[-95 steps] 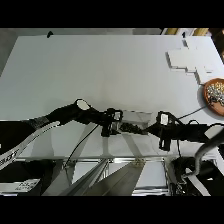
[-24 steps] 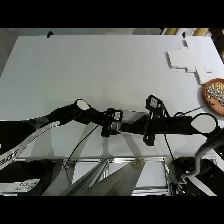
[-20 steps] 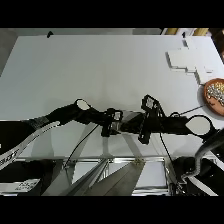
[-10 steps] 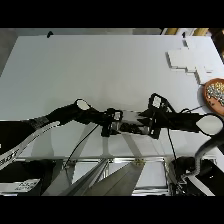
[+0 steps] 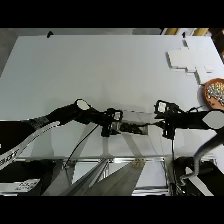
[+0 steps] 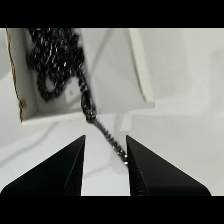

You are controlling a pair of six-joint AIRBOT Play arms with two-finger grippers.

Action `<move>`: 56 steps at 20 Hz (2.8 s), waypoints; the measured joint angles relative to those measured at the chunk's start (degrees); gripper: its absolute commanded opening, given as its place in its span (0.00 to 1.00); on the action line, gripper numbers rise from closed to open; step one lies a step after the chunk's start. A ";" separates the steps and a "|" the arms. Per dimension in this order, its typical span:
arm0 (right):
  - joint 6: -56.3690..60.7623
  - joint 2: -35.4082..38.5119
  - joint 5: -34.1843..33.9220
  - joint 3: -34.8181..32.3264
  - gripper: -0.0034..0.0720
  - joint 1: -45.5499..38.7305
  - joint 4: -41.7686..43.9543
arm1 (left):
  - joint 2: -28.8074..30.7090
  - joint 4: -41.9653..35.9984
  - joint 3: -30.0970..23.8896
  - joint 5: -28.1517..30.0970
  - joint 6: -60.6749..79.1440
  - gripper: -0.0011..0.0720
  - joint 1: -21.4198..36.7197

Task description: Fold the box and place the chain.

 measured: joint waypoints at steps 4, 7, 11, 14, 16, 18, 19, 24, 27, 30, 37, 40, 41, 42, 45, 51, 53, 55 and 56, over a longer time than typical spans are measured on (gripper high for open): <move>-3.41 -5.95 -2.73 -1.14 0.45 -0.55 -0.74 | 0.00 0.00 0.00 0.00 0.00 0.20 0.00; -4.50 -9.22 -4.83 -1.42 0.44 -0.66 -0.74 | 0.00 0.00 0.00 0.00 -0.02 0.20 0.00; -8.28 -11.82 -6.38 -1.60 0.40 -0.68 1.68 | 0.00 0.00 0.00 0.00 0.00 0.20 0.00; -10.05 -13.60 -6.62 -1.66 0.31 -0.68 3.04 | 0.00 0.00 0.00 0.00 0.00 0.20 0.00; -10.67 -14.82 -6.51 -1.66 0.08 -0.68 3.48 | 0.00 0.00 0.00 0.00 -0.02 0.20 0.00; -11.06 -15.34 -5.60 -1.66 0.07 -0.68 3.45 | 0.00 0.00 0.00 -0.02 0.00 0.20 0.00; -11.04 -15.30 -4.92 -1.66 0.07 -0.68 3.15 | 0.00 0.00 0.00 0.00 -0.02 0.20 0.00; -7.93 -11.28 -1.36 -1.66 0.07 -0.68 0.11 | 0.00 0.00 0.00 0.00 -0.02 0.20 0.00; -6.78 -6.21 0.44 -1.66 0.07 -0.68 0.11 | 0.00 0.00 0.00 0.00 0.00 0.20 0.00; -6.21 -0.24 1.25 -1.66 0.07 -0.68 3.37 | 0.00 0.00 0.00 -0.02 -0.02 0.20 0.00; -5.92 7.56 2.64 -1.97 0.08 -0.68 21.42 | 0.00 0.00 0.00 0.00 -0.02 0.20 0.00; -6.08 8.22 1.95 -3.17 0.08 -0.52 29.38 | 0.00 0.00 0.00 0.00 0.00 0.20 0.00; -6.16 8.31 1.20 -3.69 0.08 -0.11 30.95 | 0.00 0.00 0.00 -0.02 0.00 0.20 0.00; -6.27 8.37 0.26 -4.26 0.08 0.57 32.04 | 0.00 0.00 0.00 0.00 0.00 0.20 0.00; -6.45 7.48 -4.28 -5.62 0.10 3.48 32.17 | 0.00 0.00 0.00 0.00 0.00 0.20 0.00; -6.27 2.03 -8.94 -5.88 0.38 6.58 27.28 | 0.00 0.00 0.00 -0.02 -0.02 0.20 0.00; -5.95 1.29 -8.63 -3.76 0.38 6.84 25.03 | 0.00 0.00 0.00 0.00 0.00 0.20 0.00; -4.26 0.92 -7.76 -0.35 0.38 6.51 21.44 | 0.00 0.02 0.00 0.00 0.00 0.20 0.00; -3.34 0.79 -7.34 1.44 0.38 5.73 19.30 | 0.00 0.02 0.00 0.00 0.00 0.20 0.00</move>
